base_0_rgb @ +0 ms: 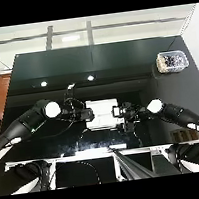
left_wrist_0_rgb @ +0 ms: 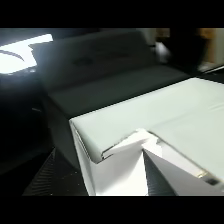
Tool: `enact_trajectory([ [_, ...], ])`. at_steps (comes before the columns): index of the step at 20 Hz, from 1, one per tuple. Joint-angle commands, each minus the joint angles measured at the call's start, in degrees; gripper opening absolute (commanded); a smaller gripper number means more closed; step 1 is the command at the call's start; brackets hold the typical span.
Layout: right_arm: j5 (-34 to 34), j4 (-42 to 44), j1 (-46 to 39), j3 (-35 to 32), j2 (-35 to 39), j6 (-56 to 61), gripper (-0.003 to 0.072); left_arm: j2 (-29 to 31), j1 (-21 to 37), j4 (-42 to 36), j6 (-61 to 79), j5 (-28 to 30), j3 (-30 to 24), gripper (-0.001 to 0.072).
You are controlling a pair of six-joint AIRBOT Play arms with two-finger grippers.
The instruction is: Fold the box and place the chain.
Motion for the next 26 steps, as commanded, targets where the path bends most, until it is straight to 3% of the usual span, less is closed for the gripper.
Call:
enact_trajectory([
  [1, 0.0, 0.0, 0.0, 0.0, 0.0, 0.0, 0.0235, -0.1, -3.9, 11.8, -12.6, -2.8, 2.5, 0.0595],
  [3, 0.0, 0.0, 0.0, 0.0, 0.0, 0.0, 0.0235, -1.1, -7.2, 17.4, -18.9, -5.4, 4.2, 0.0595],
  [7, 0.0, 0.0, 0.0, 0.0, 0.0, 0.0, 0.0235, -8.1, -11.8, 21.4, -21.0, -10.4, 9.8, 0.0589],
  [9, 0.0, 0.0, 0.0, 0.0, 0.0, 0.0, 0.0235, -11.1, -11.9, 21.7, -24.1, -12.9, 12.1, 0.0439],
  [14, 0.0, 0.0, 0.0, 0.0, 0.0, 0.0, 0.0235, -12.3, -12.0, 21.4, -29.7, -14.9, 13.2, 0.0437],
  [16, 0.0, 0.0, 0.0, 0.0, 0.0, 0.0, 0.0235, -13.1, -12.9, 21.7, -32.0, -14.8, 13.6, 0.0392],
  [19, 0.0, 0.0, 0.0, 0.0, 0.0, 0.0, 0.0235, -15.1, -13.8, 21.6, -33.6, -14.8, 14.8, 0.0391],
  [20, 0.0, 0.0, 0.0, 0.0, 0.0, 0.0, 0.0235, -15.4, -13.8, 21.7, -34.1, -14.8, 15.1, 0.0354],
  [21, 0.0, 0.0, 0.0, 0.0, 0.0, 0.0, 0.0235, -15.4, -13.8, 21.7, -34.1, -14.8, 15.1, 0.0261],
  [24, 0.0, 0.0, 0.0, 0.0, 0.0, 0.0, 0.0235, -15.4, -13.8, 21.5, -34.9, -14.8, 15.1, 0.0204],
  [26, 0.0, 0.0, 0.0, 0.0, 0.0, 0.0, 0.0235, -15.4, -14.0, 21.5, -35.3, -14.7, 15.1, 0.0113],
])
